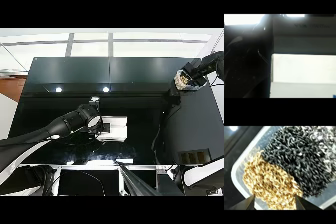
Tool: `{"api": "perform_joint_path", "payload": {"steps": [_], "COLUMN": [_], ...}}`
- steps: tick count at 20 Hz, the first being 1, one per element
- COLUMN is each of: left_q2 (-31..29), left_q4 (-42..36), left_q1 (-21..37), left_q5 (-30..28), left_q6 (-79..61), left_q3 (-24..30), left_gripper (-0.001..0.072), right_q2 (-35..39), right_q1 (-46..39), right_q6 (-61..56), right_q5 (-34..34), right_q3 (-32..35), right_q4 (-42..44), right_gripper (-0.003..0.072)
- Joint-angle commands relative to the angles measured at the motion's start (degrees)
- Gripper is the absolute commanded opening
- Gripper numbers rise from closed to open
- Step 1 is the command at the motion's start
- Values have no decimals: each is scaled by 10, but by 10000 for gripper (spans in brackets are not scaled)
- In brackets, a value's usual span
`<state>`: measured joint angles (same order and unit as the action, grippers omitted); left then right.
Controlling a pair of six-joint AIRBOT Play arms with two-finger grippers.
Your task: Fold the box and place the chain.
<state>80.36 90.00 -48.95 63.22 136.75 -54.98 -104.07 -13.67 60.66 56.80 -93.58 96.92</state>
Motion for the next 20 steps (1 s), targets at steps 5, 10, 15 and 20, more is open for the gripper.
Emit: {"api": "perform_joint_path", "payload": {"steps": [5, 10, 15, 20], "left_q2": [0, 0, 0, 0], "left_q4": [0, 0, 0, -1], "left_q1": [0, 0, 0, 0], "left_q5": [-1, -1, -2, -2], "left_q6": [0, 0, 0, 0], "left_q3": [0, 0, 0, 0], "left_gripper": [29, 29, 29, 29], "right_q2": [-27, -5, 89, 222], "right_q1": [0, -9, -11, -11], "right_q6": [23, 96, 181, 245], "right_q5": [3, 50, 62, 50], "right_q3": [-9, -66, -92, -92], "right_q4": [19, 24, 28, 43], "right_gripper": [269, 24, 23, 23]}}
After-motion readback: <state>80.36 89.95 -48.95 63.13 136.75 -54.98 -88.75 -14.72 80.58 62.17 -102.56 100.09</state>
